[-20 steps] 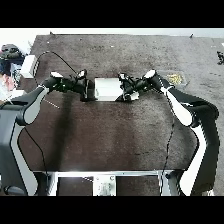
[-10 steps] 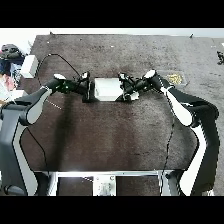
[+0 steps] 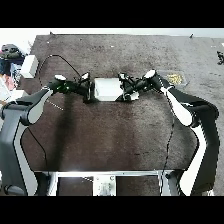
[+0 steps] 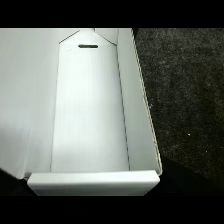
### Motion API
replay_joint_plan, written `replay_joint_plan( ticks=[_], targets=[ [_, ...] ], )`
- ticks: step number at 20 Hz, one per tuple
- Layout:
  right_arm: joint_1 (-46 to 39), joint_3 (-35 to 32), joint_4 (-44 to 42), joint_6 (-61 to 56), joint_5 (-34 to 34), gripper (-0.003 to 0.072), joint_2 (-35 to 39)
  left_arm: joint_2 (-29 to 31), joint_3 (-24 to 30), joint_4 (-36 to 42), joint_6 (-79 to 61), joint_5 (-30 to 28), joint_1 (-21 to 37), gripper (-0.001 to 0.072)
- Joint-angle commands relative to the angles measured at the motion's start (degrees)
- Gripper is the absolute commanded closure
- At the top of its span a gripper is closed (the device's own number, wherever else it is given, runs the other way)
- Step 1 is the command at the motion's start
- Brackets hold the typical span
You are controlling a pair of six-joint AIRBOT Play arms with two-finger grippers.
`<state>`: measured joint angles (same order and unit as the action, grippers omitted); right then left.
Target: Fold the box and place the chain.
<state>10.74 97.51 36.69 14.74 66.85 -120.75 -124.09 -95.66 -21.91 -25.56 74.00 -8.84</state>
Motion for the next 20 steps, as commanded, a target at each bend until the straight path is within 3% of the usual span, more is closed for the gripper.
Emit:
replay_joint_plan(
  ticks=[1, 12, 13, 14, 20],
  targets=[
    [0.0, 0.0, 0.0, 0.0, 0.0, 0.0242, 0.0, -0.1, 0.0, -0.4, 0.0, 0.0, 0.0, 0.0002],
    [0.0, 0.0, 0.0, 0.0, 0.0, 0.0242, 0.0, -0.2, 0.0, -0.4, -0.4, -0.1, -0.7, 0.0002],
    [0.0, 0.0, 0.0, 0.0, 0.0, 0.0242, 0.0, -0.2, 0.0, -0.4, -0.4, -0.1, -0.7, 0.0132],
    [0.0, 0.0, 0.0, 0.0, 0.0, 0.0242, 0.0, -0.2, 0.0, -0.5, -0.4, -0.1, -0.7, 0.0338],
    [0.0, 0.0, 0.0, 0.0, 0.0, 0.0242, 0.0, -0.2, 0.0, -0.5, -0.4, -0.1, -0.7, 0.0355]
  ],
)
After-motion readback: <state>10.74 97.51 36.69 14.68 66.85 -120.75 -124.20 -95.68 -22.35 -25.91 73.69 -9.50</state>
